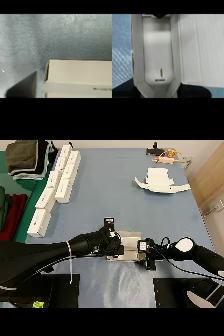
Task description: Fold the box.
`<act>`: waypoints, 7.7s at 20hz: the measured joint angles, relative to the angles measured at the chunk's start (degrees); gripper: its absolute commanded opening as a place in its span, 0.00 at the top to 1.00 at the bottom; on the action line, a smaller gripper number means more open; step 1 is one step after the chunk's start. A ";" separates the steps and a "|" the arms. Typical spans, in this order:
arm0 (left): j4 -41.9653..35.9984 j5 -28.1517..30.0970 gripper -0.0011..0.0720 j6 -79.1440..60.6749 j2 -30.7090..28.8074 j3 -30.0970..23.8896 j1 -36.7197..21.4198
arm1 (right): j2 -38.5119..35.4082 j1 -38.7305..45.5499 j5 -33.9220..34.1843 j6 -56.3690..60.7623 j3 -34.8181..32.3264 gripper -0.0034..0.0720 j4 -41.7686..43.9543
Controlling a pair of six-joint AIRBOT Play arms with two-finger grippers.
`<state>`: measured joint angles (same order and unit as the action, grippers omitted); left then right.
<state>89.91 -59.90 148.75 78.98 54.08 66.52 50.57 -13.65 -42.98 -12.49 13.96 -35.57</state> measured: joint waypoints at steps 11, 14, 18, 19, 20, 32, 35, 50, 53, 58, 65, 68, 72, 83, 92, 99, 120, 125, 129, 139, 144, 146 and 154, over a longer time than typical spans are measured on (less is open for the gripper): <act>0.04 -0.90 0.33 2.67 0.61 1.29 0.33 | 0.00 -0.04 0.02 0.00 0.00 0.26 -0.02; 0.35 -2.40 0.33 2.64 0.37 3.61 0.26 | 0.00 -0.04 0.02 0.00 0.00 0.26 -0.04; 1.77 -8.85 0.35 2.51 -2.36 7.23 0.17 | 0.00 -0.04 0.00 -0.02 0.00 0.26 -0.04; 1.99 -10.99 0.46 2.29 -3.69 8.07 0.02 | 0.00 -0.07 -0.02 -0.02 0.00 0.26 -0.04; 2.23 -13.09 0.66 2.08 -5.14 8.74 -0.22 | 0.00 -0.07 -0.02 -0.02 0.00 0.26 -0.04; -9.64 -29.92 0.96 -27.15 -17.05 8.94 -12.94 | 0.00 -0.07 -0.02 -0.02 0.00 0.26 -0.04; -8.90 -21.86 0.96 -41.24 -17.33 6.62 -13.79 | 0.00 -0.07 -0.02 -0.02 0.00 0.26 -0.04; -35.52 5.70 0.04 -118.40 -36.52 -26.97 -32.33 | 0.00 -0.07 -0.02 -0.02 0.00 0.26 -0.04; -44.00 8.83 0.04 -133.52 -34.60 -30.69 -33.38 | 0.00 -0.04 -0.02 -0.02 0.00 0.26 -0.04; -55.06 15.04 0.04 -150.40 -27.39 -32.33 -31.87 | 0.00 -0.04 -0.02 -0.02 0.00 0.26 -0.04; -62.01 18.64 0.04 -157.39 -18.58 -29.59 -29.59 | 0.00 -0.04 -0.02 -0.02 0.00 0.26 -0.04; -63.21 18.43 0.04 -158.99 -16.24 -28.87 -29.22 | 0.00 -0.07 -0.02 -0.02 0.00 0.26 -0.04; -64.13 18.23 0.04 -161.52 -14.40 -28.55 -28.96 | 0.00 -0.07 -0.04 -0.02 0.00 0.26 -0.07; -65.99 20.48 0.04 -165.52 -13.25 -28.50 -26.99 | 0.00 -0.07 -0.04 -0.02 0.00 0.26 -0.07; -63.39 22.36 0.04 -161.41 -13.25 -28.55 -26.82 | 0.00 -0.04 -0.02 0.00 0.00 0.26 -0.04; -62.71 23.17 0.04 -160.30 -13.25 -28.55 -26.82 | 0.00 -0.04 -0.02 -0.02 0.00 0.26 -0.04; -62.51 24.65 0.04 -159.25 -13.25 -28.63 -24.72 | 0.00 -0.04 -0.09 -0.02 0.00 0.26 -0.04; -61.00 24.61 0.04 -159.32 -13.25 -28.63 -24.83 | 0.00 -0.04 -0.07 -0.02 0.00 0.26 -0.04; -60.37 24.74 0.04 -159.38 -13.31 -28.61 -24.83 | 0.00 -0.04 -0.04 -0.02 0.00 0.26 -0.04; -60.06 26.43 0.04 -159.21 -16.04 -29.46 -25.03 | 0.00 -0.04 0.04 0.00 0.00 0.26 -0.04; -62.25 26.43 0.04 -159.84 -16.26 -29.70 -25.14 | 0.00 -0.04 0.02 0.00 0.00 0.26 -0.04; -62.82 26.36 0.04 -160.43 -16.26 -29.73 -25.14 | 0.00 -0.04 0.02 -0.02 0.00 0.26 -0.04; -63.21 26.10 0.04 -161.13 -14.99 -29.68 -24.81 | 0.00 -0.04 0.00 -0.02 0.00 0.26 -0.04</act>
<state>26.70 -33.80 -12.38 63.99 24.40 41.71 50.57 -13.69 -42.98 -12.51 13.96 -35.62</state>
